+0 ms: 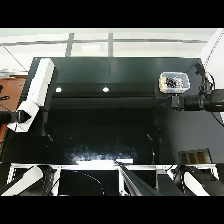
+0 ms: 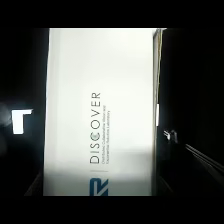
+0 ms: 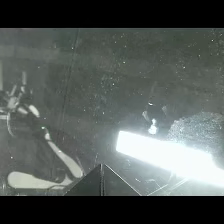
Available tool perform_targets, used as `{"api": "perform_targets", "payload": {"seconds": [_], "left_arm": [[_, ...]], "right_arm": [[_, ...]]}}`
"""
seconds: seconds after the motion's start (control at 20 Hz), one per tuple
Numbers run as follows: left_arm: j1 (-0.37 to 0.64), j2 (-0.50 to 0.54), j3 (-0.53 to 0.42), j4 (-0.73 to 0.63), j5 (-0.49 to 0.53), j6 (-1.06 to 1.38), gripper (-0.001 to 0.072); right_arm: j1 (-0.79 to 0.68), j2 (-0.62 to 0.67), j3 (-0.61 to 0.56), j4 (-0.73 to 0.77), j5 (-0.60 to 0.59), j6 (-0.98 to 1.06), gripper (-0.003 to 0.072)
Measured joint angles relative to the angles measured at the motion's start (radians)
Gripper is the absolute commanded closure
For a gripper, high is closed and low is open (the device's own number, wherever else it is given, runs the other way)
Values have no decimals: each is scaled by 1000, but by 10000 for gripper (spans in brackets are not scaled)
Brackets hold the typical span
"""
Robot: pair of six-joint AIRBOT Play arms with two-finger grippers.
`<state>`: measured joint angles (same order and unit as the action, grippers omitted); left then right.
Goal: Fold the box and place the chain.
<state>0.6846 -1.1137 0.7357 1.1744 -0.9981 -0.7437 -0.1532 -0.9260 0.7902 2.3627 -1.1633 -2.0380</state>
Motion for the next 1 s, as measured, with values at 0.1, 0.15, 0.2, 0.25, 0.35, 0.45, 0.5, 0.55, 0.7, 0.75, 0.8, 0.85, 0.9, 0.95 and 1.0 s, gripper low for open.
{"api": "perform_targets", "payload": {"seconds": [0.1, 0.15, 0.2, 0.25, 0.35, 0.45, 0.5, 0.55, 0.7, 0.75, 0.8, 0.85, 0.9, 0.95, 1.0], "left_arm": [[0, 1, -8, -9, 6, 3, -4], [0, 2, -9, -12, 3, 3, -4], [0, 6, -9, -16, -2, 3, -4], [0, 12, -5, -21, -15, 3, -4], [0, 39, 12, -29, -36, -9, -4], [0, 83, 39, -34, -42, -24, -2], [0, 109, 55, -36, -44, -32, 2], [-3, 136, 72, -49, -42, -41, 6], [-57, 210, 123, -154, -9, -63, 681], [-92, 227, 138, -194, 2, -68, 682], [-146, 240, 154, -234, 8, -69, 683], [-206, 249, 167, -269, 17, -77, 685], [-283, 257, 176, -288, 21, -79, 685], [-367, 261, 182, -289, 29, -94, 685], [-462, 265, 187, -272, 45, -132, 685]], "right_arm": [[0, 0, 0, 0, 4, 4, 661], [0, 0, 0, 0, 6, 4, 661], [0, 0, 0, 0, 9, 4, 660], [0, 0, 0, 0, 12, 7, 661], [0, 0, 0, 0, 14, 7, 661], [0, 0, 0, 0, 16, 6, 661], [0, 0, 0, 0, 17, 3, 660], [0, 0, 0, 0, 19, -1, 661], [0, 0, 0, 0, 37, -9, 660], [0, 0, 0, 0, 47, -11, 661], [0, 0, 0, 0, 56, -13, 662], [0, 2, 0, -4, 62, -13, 664], [0, 6, 0, -14, 66, -11, 664], [0, 16, 0, -35, 70, -3, 664], [0, 34, 0, -70, 77, 19, 664]]}}
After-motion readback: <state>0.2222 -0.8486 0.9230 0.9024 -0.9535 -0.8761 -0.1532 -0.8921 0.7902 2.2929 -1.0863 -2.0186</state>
